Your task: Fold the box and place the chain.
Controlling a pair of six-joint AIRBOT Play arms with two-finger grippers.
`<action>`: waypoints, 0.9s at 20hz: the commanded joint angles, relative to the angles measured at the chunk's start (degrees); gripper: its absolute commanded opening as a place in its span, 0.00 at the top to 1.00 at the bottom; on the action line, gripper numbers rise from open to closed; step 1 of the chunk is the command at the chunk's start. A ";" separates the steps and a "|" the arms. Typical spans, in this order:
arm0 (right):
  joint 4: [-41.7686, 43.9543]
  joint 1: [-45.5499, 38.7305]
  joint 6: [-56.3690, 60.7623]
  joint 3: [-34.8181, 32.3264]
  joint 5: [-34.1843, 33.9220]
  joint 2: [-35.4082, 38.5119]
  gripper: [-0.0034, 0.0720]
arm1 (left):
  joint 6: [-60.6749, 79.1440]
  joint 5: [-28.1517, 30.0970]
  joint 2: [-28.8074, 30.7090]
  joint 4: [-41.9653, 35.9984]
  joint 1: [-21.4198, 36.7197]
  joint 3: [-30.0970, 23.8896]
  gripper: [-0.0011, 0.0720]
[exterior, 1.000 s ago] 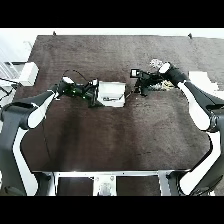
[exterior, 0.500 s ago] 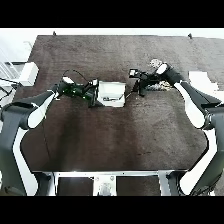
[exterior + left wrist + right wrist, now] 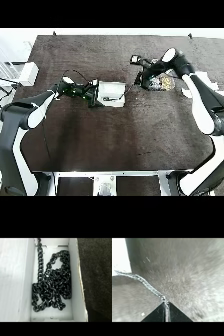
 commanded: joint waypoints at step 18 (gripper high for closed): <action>-0.13 18.12 22.29 1.14 3.06 20.39 0.95 | 0.00 0.00 0.00 0.02 -0.02 0.02 0.58</action>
